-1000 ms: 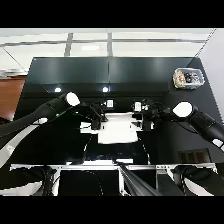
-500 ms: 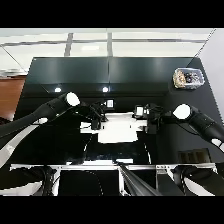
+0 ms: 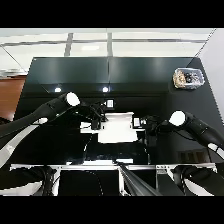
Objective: Fold the box and place the chain.
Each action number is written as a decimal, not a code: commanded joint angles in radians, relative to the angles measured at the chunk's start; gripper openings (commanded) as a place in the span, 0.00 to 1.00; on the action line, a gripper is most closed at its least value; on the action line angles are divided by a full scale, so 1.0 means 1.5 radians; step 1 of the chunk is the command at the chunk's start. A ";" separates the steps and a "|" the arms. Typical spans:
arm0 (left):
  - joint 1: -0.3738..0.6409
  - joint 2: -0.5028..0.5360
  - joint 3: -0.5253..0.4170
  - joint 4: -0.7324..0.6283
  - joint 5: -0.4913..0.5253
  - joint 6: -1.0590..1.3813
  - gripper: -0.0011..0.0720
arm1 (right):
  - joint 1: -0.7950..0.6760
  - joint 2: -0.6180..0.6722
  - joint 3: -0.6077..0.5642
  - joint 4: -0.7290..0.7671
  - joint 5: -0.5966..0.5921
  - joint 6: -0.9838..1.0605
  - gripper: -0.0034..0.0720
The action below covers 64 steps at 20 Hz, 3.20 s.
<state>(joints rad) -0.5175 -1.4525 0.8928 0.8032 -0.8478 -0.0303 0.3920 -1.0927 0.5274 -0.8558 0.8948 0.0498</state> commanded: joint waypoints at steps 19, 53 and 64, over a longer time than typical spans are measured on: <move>0.000 0.001 0.000 0.001 0.001 0.000 0.05 | 0.067 0.052 0.006 0.064 -0.208 0.009 0.99; 0.000 0.001 0.001 0.000 -0.011 0.000 0.05 | -0.010 -0.077 0.006 0.260 -0.091 -0.264 0.99; 0.000 0.001 0.001 0.000 -0.018 0.000 0.05 | -0.018 -0.082 0.005 0.241 -0.129 -0.252 0.99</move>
<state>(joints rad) -0.5179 -1.4525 0.8932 0.8024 -0.8738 -0.0315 0.3714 -1.2137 0.5358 -0.4770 0.7330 -0.3435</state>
